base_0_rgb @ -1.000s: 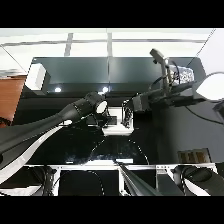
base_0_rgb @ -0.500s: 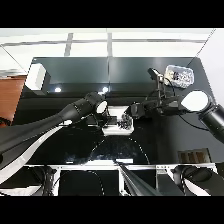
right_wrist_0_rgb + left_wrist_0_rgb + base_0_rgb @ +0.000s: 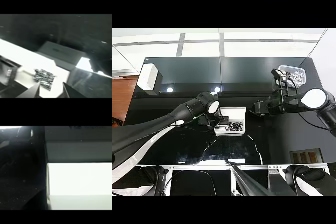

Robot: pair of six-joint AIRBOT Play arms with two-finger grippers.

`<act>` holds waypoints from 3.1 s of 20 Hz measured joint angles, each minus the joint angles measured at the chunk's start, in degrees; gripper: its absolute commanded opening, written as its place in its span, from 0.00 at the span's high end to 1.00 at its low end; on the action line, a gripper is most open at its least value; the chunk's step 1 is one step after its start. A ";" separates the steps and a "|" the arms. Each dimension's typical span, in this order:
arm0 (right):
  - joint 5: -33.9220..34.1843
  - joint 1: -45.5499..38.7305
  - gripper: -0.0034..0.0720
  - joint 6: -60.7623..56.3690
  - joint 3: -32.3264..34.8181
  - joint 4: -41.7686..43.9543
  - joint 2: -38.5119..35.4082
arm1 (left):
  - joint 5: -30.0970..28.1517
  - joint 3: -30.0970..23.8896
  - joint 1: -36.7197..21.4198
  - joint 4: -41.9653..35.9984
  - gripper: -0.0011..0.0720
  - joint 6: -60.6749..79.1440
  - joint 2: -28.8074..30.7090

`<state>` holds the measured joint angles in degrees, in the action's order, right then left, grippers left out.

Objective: Fold the box and place the chain.

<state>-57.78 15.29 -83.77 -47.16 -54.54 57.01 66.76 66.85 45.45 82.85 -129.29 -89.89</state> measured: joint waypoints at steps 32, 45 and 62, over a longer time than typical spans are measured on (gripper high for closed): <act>0.61 -1.20 0.50 1.09 0.22 -3.58 0.00 | -15.82 -28.68 -24.68 -44.19 0.01 134.14 16.24; 1.75 -1.20 0.50 1.09 0.22 -3.58 0.00 | -15.28 -25.81 -22.77 -49.00 0.01 145.46 10.23; 1.95 -1.20 0.50 1.07 0.22 -3.56 0.00 | -13.84 -25.81 -22.45 -48.81 0.01 143.47 10.05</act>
<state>-55.83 14.09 -82.70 -46.94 -58.11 57.01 52.93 41.04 23.00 34.04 14.17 -79.83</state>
